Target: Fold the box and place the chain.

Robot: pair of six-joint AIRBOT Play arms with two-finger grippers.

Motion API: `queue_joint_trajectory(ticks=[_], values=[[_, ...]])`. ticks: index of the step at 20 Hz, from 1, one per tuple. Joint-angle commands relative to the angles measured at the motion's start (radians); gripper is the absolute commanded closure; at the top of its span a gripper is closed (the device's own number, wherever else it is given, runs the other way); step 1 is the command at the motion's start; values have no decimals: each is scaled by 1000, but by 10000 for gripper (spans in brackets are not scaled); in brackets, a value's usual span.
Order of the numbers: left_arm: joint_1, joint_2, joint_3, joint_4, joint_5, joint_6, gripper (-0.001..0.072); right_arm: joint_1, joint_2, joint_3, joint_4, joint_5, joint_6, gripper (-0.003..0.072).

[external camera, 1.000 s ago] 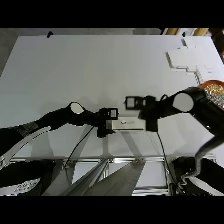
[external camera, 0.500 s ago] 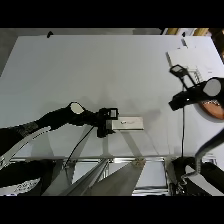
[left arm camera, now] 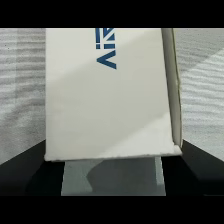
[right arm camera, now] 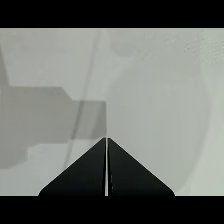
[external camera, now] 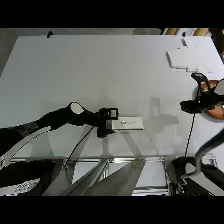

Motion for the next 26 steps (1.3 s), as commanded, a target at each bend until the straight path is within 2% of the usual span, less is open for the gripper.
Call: queue_joint_trajectory(ticks=[1, 7, 11, 13, 16, 20, 23, 24, 26], values=[[0, 1, 0, 0, 0, 0, 376, -10, -2, -1, -2, 7, 23, 672], [0, 10, 0, -2, -72, -4, 376, -10, -2, -1, -2, 7, 23, 672], [1, 72, 0, 29, -92, -51, 376, -10, -2, -1, -2, 7, 24, 672], [7, 135, 0, 128, -85, -127, 375, -10, -2, -1, -2, 7, 23, 672], [52, 267, 0, 386, -37, -433, 366, -10, -2, -1, -2, 7, 24, 672], [228, 474, 0, 705, 75, -919, 366, -10, -2, -1, -2, 7, 23, 672], [447, 594, 0, 917, 103, -1192, 366, -10, -2, -1, -2, 7, 23, 672], [527, 613, 0, 961, 121, -1279, 366, -10, -2, -1, -2, 7, 23, 672], [700, 622, 0, 962, 152, -1443, 366, -10, -2, -1, -2, 7, 23, 672]])
